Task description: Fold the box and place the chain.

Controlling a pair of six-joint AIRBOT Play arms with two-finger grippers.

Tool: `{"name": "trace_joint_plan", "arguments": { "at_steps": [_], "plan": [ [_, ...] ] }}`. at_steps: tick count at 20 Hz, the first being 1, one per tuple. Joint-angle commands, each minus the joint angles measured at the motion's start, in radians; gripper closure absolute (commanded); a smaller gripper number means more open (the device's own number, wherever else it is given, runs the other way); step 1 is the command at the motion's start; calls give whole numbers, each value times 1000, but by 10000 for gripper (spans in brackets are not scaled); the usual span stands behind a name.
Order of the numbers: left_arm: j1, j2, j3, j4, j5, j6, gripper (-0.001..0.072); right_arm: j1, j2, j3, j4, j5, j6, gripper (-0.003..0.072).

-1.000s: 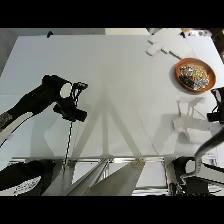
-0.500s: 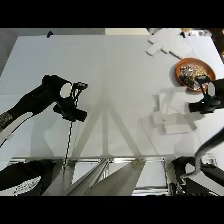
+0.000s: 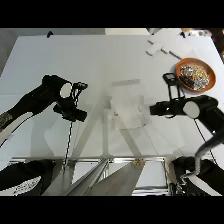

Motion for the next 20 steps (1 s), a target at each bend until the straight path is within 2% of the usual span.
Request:
{"name": "trace_joint_plan", "arguments": {
  "at_steps": [1,5,9,13,14,15,16,17,18,20],
  "plan": [
    [-1,0,0,0,1,0,698,172,21,-69,-35,-90,177,669],
    [-1,0,0,4,21,1,698,275,40,-118,-135,-93,330,669],
    [-2,0,-1,3,129,15,698,327,114,-138,-211,-47,415,669],
    [0,0,-5,-88,147,330,688,327,180,-138,-240,43,413,669],
    [2,0,-5,-134,164,422,635,327,190,-138,-240,46,411,669],
    [8,0,-5,-196,185,502,519,327,194,-138,-239,46,411,669],
    [24,0,-5,-285,207,586,347,327,193,-138,-239,45,410,668],
    [48,0,-5,-376,230,650,284,327,193,-138,-240,44,410,669],
    [76,0,-5,-462,248,708,263,327,193,-138,-238,44,410,669],
    [144,0,-5,-650,262,841,159,327,194,-138,-217,45,410,668]
  ]
}}
